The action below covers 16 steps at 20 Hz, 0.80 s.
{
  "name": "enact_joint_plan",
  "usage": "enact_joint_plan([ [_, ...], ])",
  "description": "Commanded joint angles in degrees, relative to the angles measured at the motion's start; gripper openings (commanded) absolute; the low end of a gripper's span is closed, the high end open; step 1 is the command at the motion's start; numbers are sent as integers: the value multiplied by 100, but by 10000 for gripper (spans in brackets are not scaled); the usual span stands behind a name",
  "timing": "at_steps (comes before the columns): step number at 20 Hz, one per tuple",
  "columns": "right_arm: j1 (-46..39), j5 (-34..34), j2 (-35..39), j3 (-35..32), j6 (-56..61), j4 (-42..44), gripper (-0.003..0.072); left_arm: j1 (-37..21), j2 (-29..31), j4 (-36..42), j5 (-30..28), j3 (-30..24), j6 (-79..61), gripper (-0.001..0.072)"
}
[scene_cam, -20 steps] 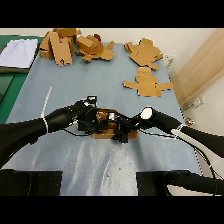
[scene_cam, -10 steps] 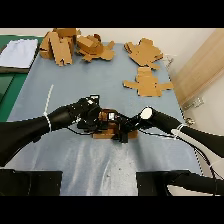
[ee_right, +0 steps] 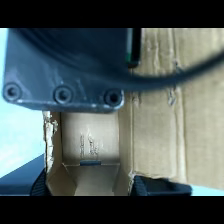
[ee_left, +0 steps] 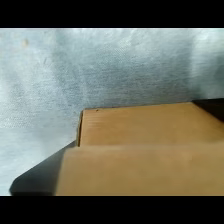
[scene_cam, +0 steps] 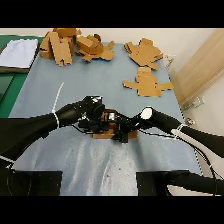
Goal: Fold the box.
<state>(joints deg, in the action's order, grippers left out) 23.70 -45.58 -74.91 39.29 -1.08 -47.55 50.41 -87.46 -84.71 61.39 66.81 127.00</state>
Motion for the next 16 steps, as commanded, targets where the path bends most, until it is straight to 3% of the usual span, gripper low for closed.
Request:
enact_joint_plan([
  [1, -2, 0, -2, 2, 2, 0, 526, -2, -133, 7, 68, 26, -11, 291],
  [5, -2, -2, -2, 2, 2, 0, 526, 79, -258, 22, -81, 26, -9, 250],
  [6, -2, -2, -2, 2, 2, 0, 526, 83, -258, 24, -138, 26, -20, 101],
  [7, -2, -2, -2, 2, 2, 0, 526, 90, -258, 20, -155, 26, -17, 101],
  [8, -2, -2, -2, 2, 2, 0, 525, 92, -258, 20, -173, 26, -48, 15],
  [16, -2, -2, -2, 2, 2, 0, 526, 105, -258, 114, -184, 26, -59, 13],
])
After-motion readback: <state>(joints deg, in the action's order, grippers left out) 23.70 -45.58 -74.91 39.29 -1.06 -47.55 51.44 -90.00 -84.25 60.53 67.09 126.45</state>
